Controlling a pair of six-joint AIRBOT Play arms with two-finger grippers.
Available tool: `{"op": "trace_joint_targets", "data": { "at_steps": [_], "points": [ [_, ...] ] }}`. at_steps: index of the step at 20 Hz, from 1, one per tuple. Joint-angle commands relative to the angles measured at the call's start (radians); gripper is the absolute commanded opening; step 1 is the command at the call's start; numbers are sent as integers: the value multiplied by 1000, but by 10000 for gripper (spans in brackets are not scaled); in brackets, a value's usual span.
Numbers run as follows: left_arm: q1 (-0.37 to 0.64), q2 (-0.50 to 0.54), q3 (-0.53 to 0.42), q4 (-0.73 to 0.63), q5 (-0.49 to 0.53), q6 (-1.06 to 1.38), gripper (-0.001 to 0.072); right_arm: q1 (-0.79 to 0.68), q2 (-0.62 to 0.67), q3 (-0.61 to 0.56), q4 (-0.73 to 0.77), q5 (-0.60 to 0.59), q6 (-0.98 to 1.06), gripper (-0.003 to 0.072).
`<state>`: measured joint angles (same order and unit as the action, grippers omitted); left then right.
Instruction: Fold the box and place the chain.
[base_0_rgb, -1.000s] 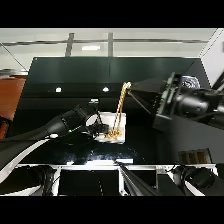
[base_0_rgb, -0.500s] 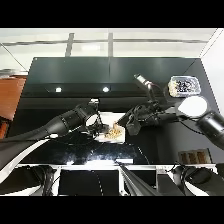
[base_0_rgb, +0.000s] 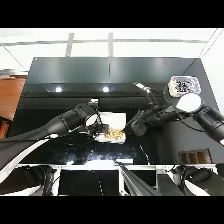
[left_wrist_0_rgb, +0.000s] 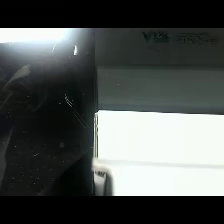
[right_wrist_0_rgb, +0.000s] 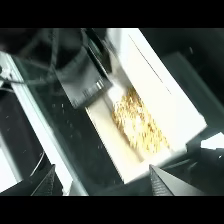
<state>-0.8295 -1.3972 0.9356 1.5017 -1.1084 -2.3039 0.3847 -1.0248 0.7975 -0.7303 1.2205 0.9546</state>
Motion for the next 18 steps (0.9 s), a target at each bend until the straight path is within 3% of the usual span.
{"op": "trace_joint_targets", "data": {
  "at_steps": [1, 5, 18],
  "points": [
    [1, 4, 1, 0, 9, -36, 30, -162, 28, 1, -7, 168, 15, 673],
    [1, 4, 1, -19, 79, -45, 29, -257, 67, 1, -3, 168, 15, 673],
    [1, 3, 3, 54, 122, -34, 30, -254, 67, 0, 0, 105, 31, 673]
  ]
}}
